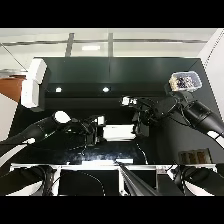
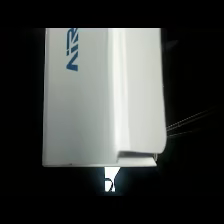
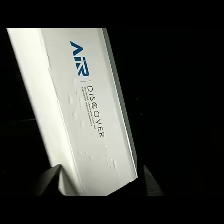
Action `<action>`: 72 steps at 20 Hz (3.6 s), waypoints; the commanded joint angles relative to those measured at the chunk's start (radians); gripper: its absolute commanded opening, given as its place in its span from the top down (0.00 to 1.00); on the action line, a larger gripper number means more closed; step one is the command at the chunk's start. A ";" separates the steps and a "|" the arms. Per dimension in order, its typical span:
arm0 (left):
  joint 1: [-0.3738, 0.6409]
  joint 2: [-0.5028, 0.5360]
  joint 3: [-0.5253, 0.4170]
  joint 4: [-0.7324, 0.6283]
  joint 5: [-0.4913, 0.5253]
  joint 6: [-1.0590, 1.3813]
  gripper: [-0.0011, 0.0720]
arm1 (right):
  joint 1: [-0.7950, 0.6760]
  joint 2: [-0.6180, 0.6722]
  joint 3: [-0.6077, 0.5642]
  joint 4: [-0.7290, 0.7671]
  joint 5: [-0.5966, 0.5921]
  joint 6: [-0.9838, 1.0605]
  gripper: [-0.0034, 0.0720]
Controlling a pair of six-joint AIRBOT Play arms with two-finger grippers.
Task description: Fold the box and place the chain.
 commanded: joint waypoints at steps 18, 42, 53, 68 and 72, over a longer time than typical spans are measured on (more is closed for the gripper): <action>-0.002 -0.001 0.000 0.003 0.000 0.002 0.36 | 0.030 0.000 0.000 0.044 -0.035 -0.018 0.66; -0.002 -0.001 0.000 0.003 0.000 0.002 0.36 | 0.030 -0.002 -0.006 0.042 -0.028 -0.010 0.79; -0.002 -0.001 0.000 0.003 0.000 0.002 0.36 | 0.030 -0.002 -0.042 0.044 -0.015 -0.005 0.78; -0.002 -0.001 0.000 0.003 0.000 0.002 0.36 | 0.030 -0.017 -0.051 0.047 0.016 -0.005 0.78; -0.002 -0.001 0.000 0.003 0.000 0.002 0.36 | 0.024 0.009 -0.038 0.043 0.003 0.059 0.78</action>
